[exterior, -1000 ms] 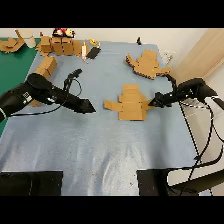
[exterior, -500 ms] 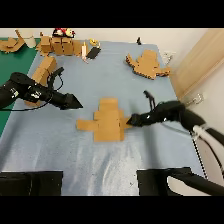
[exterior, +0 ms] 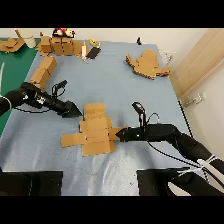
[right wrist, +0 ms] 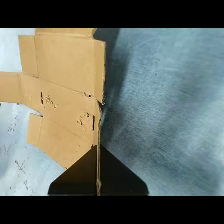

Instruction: Fold the box.

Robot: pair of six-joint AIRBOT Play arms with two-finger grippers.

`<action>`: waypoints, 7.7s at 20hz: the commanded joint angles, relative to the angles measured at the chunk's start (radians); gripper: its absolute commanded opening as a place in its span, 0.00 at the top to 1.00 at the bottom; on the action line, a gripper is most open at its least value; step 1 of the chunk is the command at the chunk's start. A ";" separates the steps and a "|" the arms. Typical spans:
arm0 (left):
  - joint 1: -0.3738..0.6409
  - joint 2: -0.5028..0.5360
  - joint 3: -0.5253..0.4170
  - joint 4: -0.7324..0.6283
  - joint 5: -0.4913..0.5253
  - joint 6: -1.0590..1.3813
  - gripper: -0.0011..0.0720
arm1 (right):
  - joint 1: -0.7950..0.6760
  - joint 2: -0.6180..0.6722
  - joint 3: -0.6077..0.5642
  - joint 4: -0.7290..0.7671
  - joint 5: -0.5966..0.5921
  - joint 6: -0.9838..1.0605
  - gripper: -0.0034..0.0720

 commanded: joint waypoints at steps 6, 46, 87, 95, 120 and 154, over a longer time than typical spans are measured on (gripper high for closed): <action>-0.053 -0.124 -0.005 -0.208 -0.031 0.169 0.43 | 0.036 0.002 -0.010 -0.004 0.042 0.007 0.96; -0.097 -0.186 0.019 -0.250 -0.120 0.466 0.97 | 0.035 0.002 -0.010 -0.066 0.045 0.007 0.90; -0.497 0.369 -0.408 -0.417 0.391 1.144 0.97 | -0.268 0.008 0.147 -0.174 0.095 0.260 0.95; -0.497 0.354 -0.441 -0.409 0.431 1.147 0.97 | -0.261 0.008 0.147 -0.175 0.097 0.257 0.95; -0.494 0.354 -0.465 -0.387 0.413 1.065 0.97 | -0.261 0.076 0.147 -0.222 -0.170 0.182 0.96; -0.494 0.354 -0.465 -0.387 0.413 1.065 0.97 | 1.121 0.143 -0.086 -1.394 -0.097 0.775 0.31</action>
